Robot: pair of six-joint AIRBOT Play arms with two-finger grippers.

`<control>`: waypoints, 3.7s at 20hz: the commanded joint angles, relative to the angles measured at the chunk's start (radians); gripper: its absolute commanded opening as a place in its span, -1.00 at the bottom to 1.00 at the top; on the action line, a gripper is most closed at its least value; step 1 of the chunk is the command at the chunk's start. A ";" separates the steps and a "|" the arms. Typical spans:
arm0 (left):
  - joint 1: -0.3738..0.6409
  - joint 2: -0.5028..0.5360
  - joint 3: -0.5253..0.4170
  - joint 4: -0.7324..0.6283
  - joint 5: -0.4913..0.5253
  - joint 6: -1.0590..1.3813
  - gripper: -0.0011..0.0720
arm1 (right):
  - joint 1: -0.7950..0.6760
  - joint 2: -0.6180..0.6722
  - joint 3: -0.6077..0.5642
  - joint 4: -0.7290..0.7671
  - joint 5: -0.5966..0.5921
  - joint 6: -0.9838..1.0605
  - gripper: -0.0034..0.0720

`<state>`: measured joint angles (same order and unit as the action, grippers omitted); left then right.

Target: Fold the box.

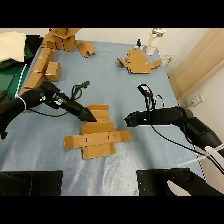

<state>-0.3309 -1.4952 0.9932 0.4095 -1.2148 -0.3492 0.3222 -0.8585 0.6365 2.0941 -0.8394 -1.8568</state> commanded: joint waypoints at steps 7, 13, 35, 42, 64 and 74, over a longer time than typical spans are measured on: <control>-0.211 0.214 -0.294 -0.233 0.355 0.499 -0.94 | 0.089 0.166 -0.022 -0.037 -0.050 0.181 -0.91; -0.289 0.226 -0.365 -0.251 0.400 0.626 -0.94 | 0.129 0.177 -0.173 -0.048 0.107 0.238 -0.91; -0.318 0.280 -0.386 -0.212 0.579 0.724 -0.94 | 0.129 0.179 -0.180 -0.064 0.279 0.237 -0.91; -0.318 0.284 -0.415 -0.272 0.570 0.761 -0.94 | 0.129 0.179 -0.180 -0.064 0.282 0.237 -0.91; -0.380 0.285 -0.415 -0.436 0.640 1.049 -0.94 | 0.129 0.179 -0.180 -0.063 0.291 0.237 -0.91; -0.380 0.267 -0.447 -0.425 0.636 1.047 -0.94 | 0.183 0.179 -0.180 -0.064 0.319 0.237 -0.91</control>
<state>-0.7105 -1.2266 0.5549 -0.0265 -0.5770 0.6979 0.4892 -0.6804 0.4568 2.0304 -0.5316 -1.6196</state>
